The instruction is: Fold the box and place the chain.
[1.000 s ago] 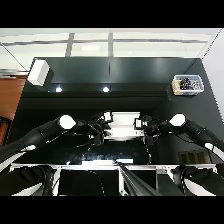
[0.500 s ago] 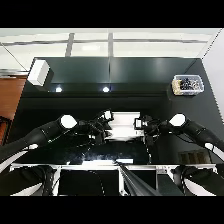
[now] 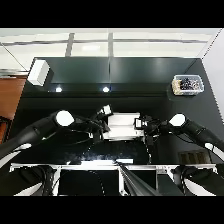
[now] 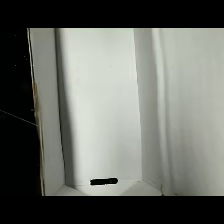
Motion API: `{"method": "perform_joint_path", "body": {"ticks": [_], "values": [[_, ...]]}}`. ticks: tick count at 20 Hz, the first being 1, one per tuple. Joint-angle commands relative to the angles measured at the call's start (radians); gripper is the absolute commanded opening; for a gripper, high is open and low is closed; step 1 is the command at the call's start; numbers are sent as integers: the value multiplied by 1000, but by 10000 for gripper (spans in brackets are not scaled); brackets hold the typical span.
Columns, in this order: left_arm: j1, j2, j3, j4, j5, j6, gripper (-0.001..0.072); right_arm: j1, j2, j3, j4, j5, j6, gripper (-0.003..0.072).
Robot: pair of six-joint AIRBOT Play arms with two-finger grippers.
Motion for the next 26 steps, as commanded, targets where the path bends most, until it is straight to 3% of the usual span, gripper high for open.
{"method": "perform_joint_path", "body": {"ticks": [1, 4, 7, 9, 12, 14, 17, 22, 26], "values": [[71, 120, 66, 440, -148, -488, 25, 0, 0, 1, 0, 0, 5, 125], [186, 214, 59, 642, -277, -718, 25, 0, 0, 1, 0, 0, 5, 124], [354, 180, 6, 639, -384, -1295, 26, 0, 0, 1, 1, 0, 5, 124], [439, 116, -56, 459, -433, -1275, 27, 0, 0, 1, 1, 0, 5, 125], [494, 36, -157, 110, -354, -1042, 27, 0, 0, 1, 1, 1, 5, 125], [473, 2, -188, -30, -250, -985, 26, 0, 0, 1, 1, 0, 5, 125], [370, -36, -193, -113, -124, -972, 25, 0, 0, 1, 1, 0, 5, 125], [284, -118, -193, -162, -113, -935, 27, 0, 0, 1, 1, 0, 5, 125], [280, -119, -185, -329, -133, -710, 30, 0, 0, 1, 0, 0, 5, 124]]}}
